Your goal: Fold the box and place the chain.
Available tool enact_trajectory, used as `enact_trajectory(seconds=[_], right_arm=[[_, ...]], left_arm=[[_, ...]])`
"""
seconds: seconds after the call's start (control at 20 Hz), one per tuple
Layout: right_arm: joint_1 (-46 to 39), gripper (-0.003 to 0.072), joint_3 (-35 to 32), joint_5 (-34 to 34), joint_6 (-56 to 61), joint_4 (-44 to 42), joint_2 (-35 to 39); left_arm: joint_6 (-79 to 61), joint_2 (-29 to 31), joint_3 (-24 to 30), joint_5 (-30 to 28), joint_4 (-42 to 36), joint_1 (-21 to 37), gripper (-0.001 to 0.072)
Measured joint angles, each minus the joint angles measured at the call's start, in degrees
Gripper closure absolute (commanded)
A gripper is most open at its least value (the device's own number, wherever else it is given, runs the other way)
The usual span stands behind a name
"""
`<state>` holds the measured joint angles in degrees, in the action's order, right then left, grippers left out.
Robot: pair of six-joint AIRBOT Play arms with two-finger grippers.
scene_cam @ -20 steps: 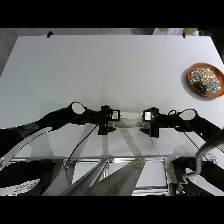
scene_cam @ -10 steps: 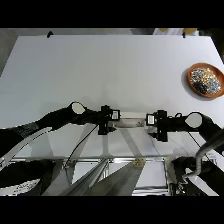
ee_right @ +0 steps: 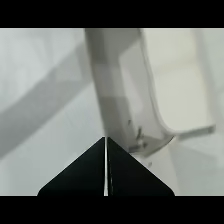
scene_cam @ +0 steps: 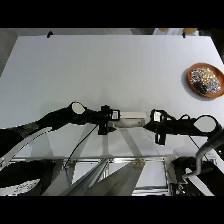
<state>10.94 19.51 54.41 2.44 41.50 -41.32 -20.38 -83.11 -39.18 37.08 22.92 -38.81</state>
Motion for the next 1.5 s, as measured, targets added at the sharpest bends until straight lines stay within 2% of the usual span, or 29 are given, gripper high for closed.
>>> enact_trajectory(seconds=[0.2, 0.4, 0.6, 0.75, 0.9, 1.0, 1.15, 1.3, 1.35, 1.4, 1.45, 1.5], right_arm=[[0.00, 0.0670, 0.00, -11.23, -0.96, -12.02, -1.31], [0.00, 0.0670, 0.00, -21.35, 0.70, -17.73, -7.41], [0.00, 0.0670, 0.02, -24.85, 4.46, -18.47, -14.23], [0.00, 0.0670, 0.04, -25.57, 8.59, -15.65, -16.06], [0.00, 0.0670, 1.25, -23.98, 10.99, -12.63, -14.88], [0.00, 0.0670, 3.04, -20.50, 11.67, -8.74, -12.70], [0.00, 0.0672, 5.05, -14.86, 12.13, 0.81, -8.09], [0.00, 0.0670, 5.79, -8.85, 10.32, 13.90, -4.94], [0.00, 0.0658, 5.92, -6.93, 9.60, 17.99, -4.46], [0.00, 0.0548, 6.01, -5.44, 8.94, 20.59, -4.26], [0.00, 0.0481, 6.08, -4.33, 7.74, 22.25, -4.26], [0.00, 0.0496, 6.14, -3.76, 6.08, 22.75, -4.55]], left_arm=[[0.07, 0.00, 0.00, 0.02, -0.02, 0.00, 0.0503], [0.09, 0.00, 0.00, 0.02, -0.02, 0.00, 0.0503], [0.07, 0.00, 0.00, -0.02, -0.09, 0.00, 0.0503], [0.07, 0.00, 0.00, -0.07, -0.11, 0.02, 0.0503], [0.04, 0.00, 0.00, -0.07, -0.09, 0.02, 0.0503], [-0.04, 0.00, 0.00, 0.00, 0.04, 0.02, 0.0503], [-0.04, 0.00, 0.00, 0.02, 0.04, 0.02, 0.0503], [-0.02, 0.00, 0.00, 0.02, 0.04, 0.02, 0.0503], [-0.02, 0.00, 0.00, 0.02, 0.04, 0.02, 0.0503], [-0.02, 0.00, 0.00, 0.02, 0.04, 0.02, 0.0503], [-0.02, 0.00, 0.00, 0.02, 0.04, 0.02, 0.0503], [-0.02, 0.00, 0.00, 0.02, 0.02, 0.02, 0.0503]])
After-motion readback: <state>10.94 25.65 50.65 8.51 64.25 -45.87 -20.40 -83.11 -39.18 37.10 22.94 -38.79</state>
